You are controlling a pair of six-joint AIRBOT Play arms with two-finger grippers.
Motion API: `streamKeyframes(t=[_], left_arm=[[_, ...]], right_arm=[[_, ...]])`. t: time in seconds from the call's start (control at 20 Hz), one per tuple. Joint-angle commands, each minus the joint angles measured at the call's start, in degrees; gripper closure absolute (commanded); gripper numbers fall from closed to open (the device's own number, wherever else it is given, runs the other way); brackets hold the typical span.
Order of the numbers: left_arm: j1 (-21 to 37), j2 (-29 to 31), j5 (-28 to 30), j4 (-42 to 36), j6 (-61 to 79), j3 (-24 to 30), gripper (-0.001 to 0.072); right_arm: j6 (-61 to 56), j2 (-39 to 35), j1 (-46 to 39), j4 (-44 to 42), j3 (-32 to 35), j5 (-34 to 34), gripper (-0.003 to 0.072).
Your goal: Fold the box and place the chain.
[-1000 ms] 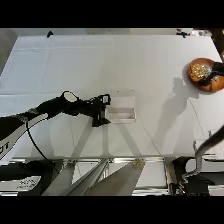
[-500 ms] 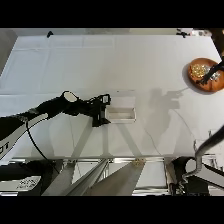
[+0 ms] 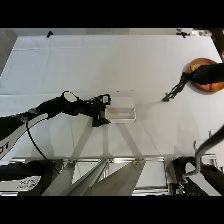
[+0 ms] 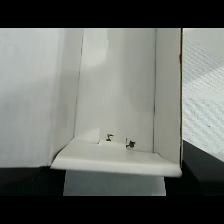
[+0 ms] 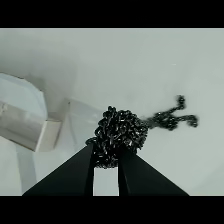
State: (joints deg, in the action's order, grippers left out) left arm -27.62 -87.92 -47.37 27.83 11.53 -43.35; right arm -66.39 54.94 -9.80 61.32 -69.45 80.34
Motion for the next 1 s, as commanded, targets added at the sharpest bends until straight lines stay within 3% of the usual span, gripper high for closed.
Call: streamKeyframes(t=[0.0, 0.25, 0.5, 0.65, 0.95], left_arm=[[0.0, 0.0, 0.0, 0.0, 0.0, 0.0, 0.0456], [0.0, 0.0, 0.0, 0.0, 0.0, 0.0, 0.0456], [0.0, 0.0, 0.0, 0.0, 0.0, 0.0, 0.0456], [0.0, 0.0, 0.0, 0.0, 0.0, 0.0, 0.0456], [0.0, 0.0, 0.0, 0.0, 0.0, 0.0, 0.0456]], right_arm=[[-3.3, -3.4, 8.8, -0.4, 1.0, -0.2, 0.0679], [-6.7, -5.6, 22.6, -0.3, 1.0, -1.5, 0.0679], [-8.6, -5.6, 35.6, -0.1, 0.9, -13.9, 0.0680], [-9.3, -5.6, 39.3, -0.2, 0.9, -20.5, 0.0680], [-9.9, -6.1, 40.2, -2.8, 0.9, -23.8, 0.0680]])
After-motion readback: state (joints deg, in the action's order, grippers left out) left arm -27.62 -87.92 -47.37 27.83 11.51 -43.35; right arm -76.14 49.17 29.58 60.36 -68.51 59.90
